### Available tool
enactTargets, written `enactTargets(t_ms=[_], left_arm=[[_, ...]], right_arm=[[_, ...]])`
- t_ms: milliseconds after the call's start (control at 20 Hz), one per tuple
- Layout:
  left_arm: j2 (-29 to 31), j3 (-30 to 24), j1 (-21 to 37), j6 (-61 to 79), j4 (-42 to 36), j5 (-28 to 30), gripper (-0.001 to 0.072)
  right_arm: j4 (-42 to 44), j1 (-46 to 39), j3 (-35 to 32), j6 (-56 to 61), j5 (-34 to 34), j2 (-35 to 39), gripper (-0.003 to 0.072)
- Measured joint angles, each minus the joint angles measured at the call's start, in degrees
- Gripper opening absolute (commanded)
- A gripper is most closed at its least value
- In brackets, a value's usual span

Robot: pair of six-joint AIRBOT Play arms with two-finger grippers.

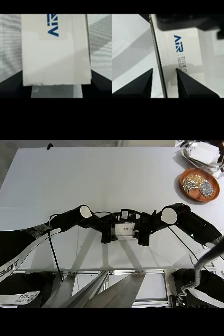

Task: Fold the box and place the chain.

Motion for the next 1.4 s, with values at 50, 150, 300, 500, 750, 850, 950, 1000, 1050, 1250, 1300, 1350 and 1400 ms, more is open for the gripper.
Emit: enactTargets(t_ms=[50,150,300,500,750,850,950,1000,1050,1250,1300,1350,1400], left_arm=[[0.0,0.0,0.0,-0.04,-0.04,0.0,0.0132],[0.0,0.0,0.0,-0.22,-0.11,-0.02,0.0132],[0.0,-0.02,0.0,-0.15,-0.07,-0.02,0.0132],[0.0,-0.02,0.0,-0.09,-0.07,-0.02,0.0132],[0.0,-0.02,0.0,-0.07,-0.07,-0.02,0.0132],[0.0,-0.02,0.0,-0.07,-0.07,-0.02,0.0132],[0.0,-0.02,0.0,-0.07,-0.07,-0.02,0.0132],[0.0,0.0,0.0,-0.07,-0.07,-0.02,0.0132],[0.0,-0.02,0.0,-0.07,-0.07,-0.02,0.0132],[0.0,-0.02,0.0,-0.07,-0.07,-0.02,0.0132],[0.0,-0.02,0.0,-0.07,-0.07,-0.02,0.0132],[0.0,-0.02,0.0,-0.07,-0.07,-0.02,0.0132],[0.0,-0.02,0.0,-0.07,-0.07,-0.02,0.0132]], right_arm=[[0.42,0.0,-0.02,0.0,-0.24,0.02,0.0343],[1.27,0.0,-0.13,-0.02,-1.18,0.5,0.0343],[2.32,-0.61,-0.11,-0.02,-2.51,2.86,0.0341],[4.33,-2.91,-0.09,-0.04,-2.56,7.26,0.0018],[18.36,-6.45,-5.9,-6.1,-5.14,8.09,0.001],[26.1,-8.17,-9.44,-11.67,-6.8,7.65,0.001],[32.24,-9.81,-11.58,-16.13,-7.56,7.37,0.0009],[34.42,-10.49,-12.26,-17.94,-7.58,7.28,0.0009],[35.89,-10.93,-12.72,-19.21,-7.8,7.15,0.0009],[39.69,-11.78,-13.64,-22.62,-6.95,4.68,0.0009],[40.57,-11.91,-13.75,-23.43,-6.21,3.78,0.0009],[41.09,-11.98,-13.84,-24.11,-5.75,3.06,0.0009],[41.53,-12.02,-13.97,-24.65,-5.53,2.49,0.0009]])
